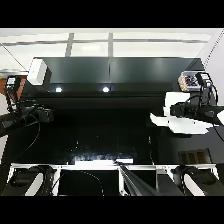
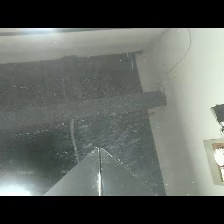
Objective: Fold the box and place the chain.
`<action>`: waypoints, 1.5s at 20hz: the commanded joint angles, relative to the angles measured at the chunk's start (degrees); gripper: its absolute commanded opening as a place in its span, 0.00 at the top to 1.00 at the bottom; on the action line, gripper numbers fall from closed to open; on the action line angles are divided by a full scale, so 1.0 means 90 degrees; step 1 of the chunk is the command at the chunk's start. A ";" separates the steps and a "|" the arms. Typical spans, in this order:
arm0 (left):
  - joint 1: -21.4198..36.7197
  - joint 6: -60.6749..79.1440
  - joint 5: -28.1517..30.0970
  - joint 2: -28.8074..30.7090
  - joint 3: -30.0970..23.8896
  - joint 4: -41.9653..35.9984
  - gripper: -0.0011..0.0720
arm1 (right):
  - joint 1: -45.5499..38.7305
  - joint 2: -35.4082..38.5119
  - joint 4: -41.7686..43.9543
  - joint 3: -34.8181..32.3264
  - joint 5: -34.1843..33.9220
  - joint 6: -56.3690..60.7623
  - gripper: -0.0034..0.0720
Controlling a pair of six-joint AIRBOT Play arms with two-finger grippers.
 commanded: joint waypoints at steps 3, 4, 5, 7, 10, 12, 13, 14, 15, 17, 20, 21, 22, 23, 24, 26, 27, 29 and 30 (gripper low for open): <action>0.0005 0.0002 0.0002 0.0005 -0.0002 0.0000 0.95 | -0.0005 0.0005 0.0000 -0.0002 0.0002 0.0002 0.91; 0.0005 0.0005 0.0002 0.0005 -0.0002 0.0000 0.95 | -0.0005 0.0005 0.0000 -0.0002 0.0002 0.0000 0.91; 0.0005 0.0002 0.0002 0.0005 -0.0002 0.0000 0.95 | -0.0005 0.0005 0.0000 -0.0002 0.0002 0.0002 0.91; 0.0005 0.0002 0.0000 0.0005 -0.0002 0.0000 0.95 | -0.0005 0.0005 0.0000 -0.0002 0.0002 0.0002 0.91; 0.0005 0.0002 0.0002 0.0005 -0.0002 0.0000 0.95 | -0.0005 0.0005 0.0000 -0.0002 0.0000 0.0000 0.91; 0.0005 0.0002 0.0002 0.0005 -0.0002 0.0000 0.95 | -0.0005 0.0005 -0.0024 -0.0002 -0.0590 -0.0049 0.91; 0.0005 0.0002 0.0002 0.0005 -0.0002 0.0000 0.95 | -0.0005 0.0005 -0.0022 -0.0002 -0.0950 -0.0049 0.91; 0.0005 0.0002 0.0002 0.0005 -0.0002 0.0000 0.95 | -0.0005 0.0005 -0.0022 -0.0002 -0.1178 -0.0049 0.91; 0.0005 0.0002 0.0002 0.0005 -0.0002 0.0000 0.95 | -0.0005 0.0005 -0.0017 -0.0002 -0.1316 -0.0044 0.91; 0.0005 0.0002 0.0002 0.0005 -0.0002 0.0000 0.95 | -0.0005 0.0005 0.0058 -0.0002 -0.1452 -0.0046 0.91; 0.0005 0.0002 0.0002 0.0005 -0.0002 0.0000 0.95 | -0.0007 0.0005 -0.0090 -0.0002 -0.1685 -0.0019 0.75; 0.0005 0.0002 0.0034 0.0005 -0.0002 0.0000 0.95 | -0.0007 -0.0015 -0.0158 -0.0002 -0.1688 0.0015 0.23; 0.0005 0.0005 0.0323 0.0005 -0.0002 -0.0002 0.95 | -0.0049 -0.0036 -0.0323 0.0000 -0.1678 0.0170 0.13; 0.0005 0.0000 0.0699 0.0005 -0.0002 -0.0136 0.95 | -0.0187 -0.0051 -0.0695 0.0007 -0.1615 0.0325 0.13; 0.0005 0.0002 0.0894 0.0002 -0.0002 -0.0287 0.93 | -0.0459 -0.0070 -0.1214 0.0007 -0.1581 0.0661 0.13; 0.0000 0.0002 0.1248 -0.0024 -0.0002 -0.0376 0.05 | -0.1605 -0.0172 -0.2062 0.0027 -0.1574 0.1224 0.13; 0.0007 -0.0024 0.1319 -0.0049 0.0000 -0.0376 0.02 | -0.2317 -0.0260 -0.2098 0.0046 -0.1664 0.1217 0.13; 0.0005 -0.0022 0.1316 -0.0100 0.0000 -0.0376 0.02 | -0.3818 -0.0512 -0.1970 0.0053 -0.2074 0.1134 0.13; 0.0005 -0.0022 0.1321 -0.0136 0.0000 -0.0376 0.03 | -0.4493 -0.0707 -0.1885 0.0063 -0.2161 0.0967 0.13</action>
